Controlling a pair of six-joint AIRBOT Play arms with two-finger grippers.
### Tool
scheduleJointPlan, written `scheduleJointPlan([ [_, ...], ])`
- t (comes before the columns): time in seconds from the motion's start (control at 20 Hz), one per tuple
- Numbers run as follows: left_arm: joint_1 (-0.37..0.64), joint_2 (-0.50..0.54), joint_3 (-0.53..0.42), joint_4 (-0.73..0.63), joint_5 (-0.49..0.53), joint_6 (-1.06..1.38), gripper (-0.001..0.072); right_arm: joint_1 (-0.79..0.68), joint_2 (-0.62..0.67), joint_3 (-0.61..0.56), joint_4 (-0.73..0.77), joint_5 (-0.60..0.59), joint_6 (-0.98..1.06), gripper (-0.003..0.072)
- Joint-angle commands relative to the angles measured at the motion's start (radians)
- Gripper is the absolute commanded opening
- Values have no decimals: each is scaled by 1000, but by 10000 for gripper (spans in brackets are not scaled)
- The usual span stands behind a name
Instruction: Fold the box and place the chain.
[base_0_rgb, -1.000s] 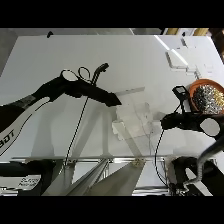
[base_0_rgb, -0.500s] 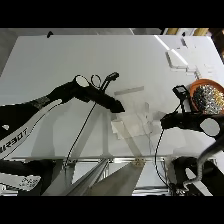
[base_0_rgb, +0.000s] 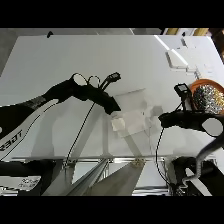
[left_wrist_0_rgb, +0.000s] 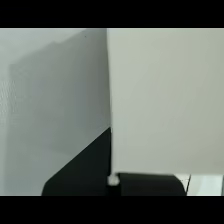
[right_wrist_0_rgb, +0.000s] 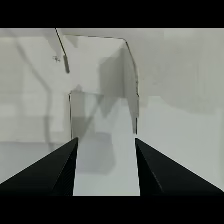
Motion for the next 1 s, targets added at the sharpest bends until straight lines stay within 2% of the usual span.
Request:
scheduleJointPlan([
  [0.0,-36,81,0,180,-42,60,-5,0,35,64,28,94,-58,406],
  [0.05,-61,119,-4,249,-63,49,-6,0,58,88,17,130,-68,406],
  [0.15,-114,204,-53,298,-11,83,-6,0,119,117,-1,182,-91,406],
  [0.3,-155,272,-172,210,128,220,-5,0,206,117,-7,229,-90,406],
  [0.4,-155,264,-244,120,208,320,-3,0,227,117,-6,259,-90,406],
  [0.5,-155,248,-275,80,257,408,-1,0,227,117,-1,264,-90,405],
  [0.7,-157,208,-275,69,338,479,4,0,227,116,1,256,-116,405],
  [0.95,-157,196,-275,69,360,480,5,0,226,116,0,256,-117,405],
])
